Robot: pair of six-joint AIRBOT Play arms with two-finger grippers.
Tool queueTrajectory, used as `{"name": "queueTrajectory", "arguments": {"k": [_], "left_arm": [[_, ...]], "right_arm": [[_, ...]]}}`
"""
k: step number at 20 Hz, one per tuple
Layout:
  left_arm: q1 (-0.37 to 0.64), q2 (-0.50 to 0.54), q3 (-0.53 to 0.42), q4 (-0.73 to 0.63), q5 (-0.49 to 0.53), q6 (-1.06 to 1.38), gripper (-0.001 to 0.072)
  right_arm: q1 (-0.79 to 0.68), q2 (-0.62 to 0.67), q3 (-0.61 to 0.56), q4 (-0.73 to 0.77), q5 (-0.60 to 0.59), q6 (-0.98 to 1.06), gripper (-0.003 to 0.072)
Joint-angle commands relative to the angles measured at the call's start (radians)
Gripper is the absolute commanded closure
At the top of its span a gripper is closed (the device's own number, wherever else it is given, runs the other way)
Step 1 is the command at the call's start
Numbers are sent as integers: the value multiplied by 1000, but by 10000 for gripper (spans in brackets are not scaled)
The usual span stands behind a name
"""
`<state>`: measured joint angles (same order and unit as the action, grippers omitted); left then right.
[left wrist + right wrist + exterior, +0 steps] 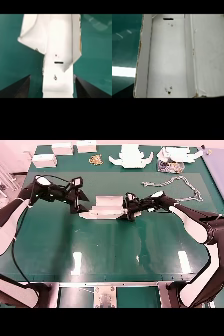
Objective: Fold the box and place the chain.
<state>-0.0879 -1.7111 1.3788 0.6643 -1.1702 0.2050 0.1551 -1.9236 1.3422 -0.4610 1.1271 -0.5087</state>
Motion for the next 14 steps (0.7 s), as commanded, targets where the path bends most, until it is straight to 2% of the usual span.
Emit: {"name": "queueTrajectory", "arguments": {"k": [1, 2, 6, 11, 14], "left_arm": [[-24, -32, 0, 61, 5, -19, 42], [-35, -42, 0, 74, 13, -18, -11], [-42, -53, 0, 70, 90, -22, -11], [-42, -53, 0, 66, 139, -25, -11], [-42, -53, 0, 61, 93, -25, -11]], "right_arm": [[0, 0, 0, 0, 0, 0, 103], [0, 0, 0, 0, 0, 0, 103], [0, 0, 0, 0, 0, 0, 103], [0, 0, 0, 0, 0, 0, 103], [0, 0, 0, 0, 0, 0, 103]]}}
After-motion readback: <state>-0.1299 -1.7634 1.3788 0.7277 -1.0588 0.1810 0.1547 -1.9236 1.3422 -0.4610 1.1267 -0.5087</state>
